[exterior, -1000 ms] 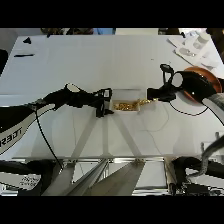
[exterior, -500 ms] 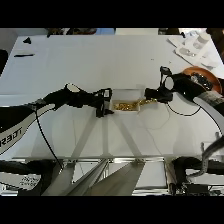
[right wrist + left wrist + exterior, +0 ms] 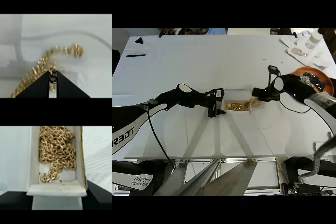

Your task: Fold the box and place the chain.

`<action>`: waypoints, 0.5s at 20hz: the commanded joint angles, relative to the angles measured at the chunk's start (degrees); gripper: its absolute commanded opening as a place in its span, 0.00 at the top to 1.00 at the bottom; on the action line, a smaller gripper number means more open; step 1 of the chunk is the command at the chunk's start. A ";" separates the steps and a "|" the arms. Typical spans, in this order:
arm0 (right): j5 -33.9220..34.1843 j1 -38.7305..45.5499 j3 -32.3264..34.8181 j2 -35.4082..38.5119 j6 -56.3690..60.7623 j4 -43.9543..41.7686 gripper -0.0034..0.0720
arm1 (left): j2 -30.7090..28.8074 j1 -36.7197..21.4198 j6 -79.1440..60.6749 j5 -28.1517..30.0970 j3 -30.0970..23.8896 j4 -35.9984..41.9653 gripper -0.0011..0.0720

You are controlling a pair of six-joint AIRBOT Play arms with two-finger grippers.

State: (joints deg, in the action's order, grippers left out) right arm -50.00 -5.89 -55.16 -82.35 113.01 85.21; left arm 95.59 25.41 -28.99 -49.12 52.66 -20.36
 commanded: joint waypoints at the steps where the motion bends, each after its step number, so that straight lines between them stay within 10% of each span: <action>1: -0.70 0.13 -0.07 5.27 -1.77 3.13 0.95 | 0.00 0.04 -0.09 0.02 -0.02 0.02 0.51; 10: -7.06 -5.14 -0.07 16.72 -11.56 3.52 0.95 | 0.00 0.15 -0.09 -0.24 -0.02 0.04 0.51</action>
State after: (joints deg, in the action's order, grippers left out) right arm -53.91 -9.13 -55.20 -68.88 105.89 88.42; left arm 95.59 25.54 -29.06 -49.12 52.66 -20.34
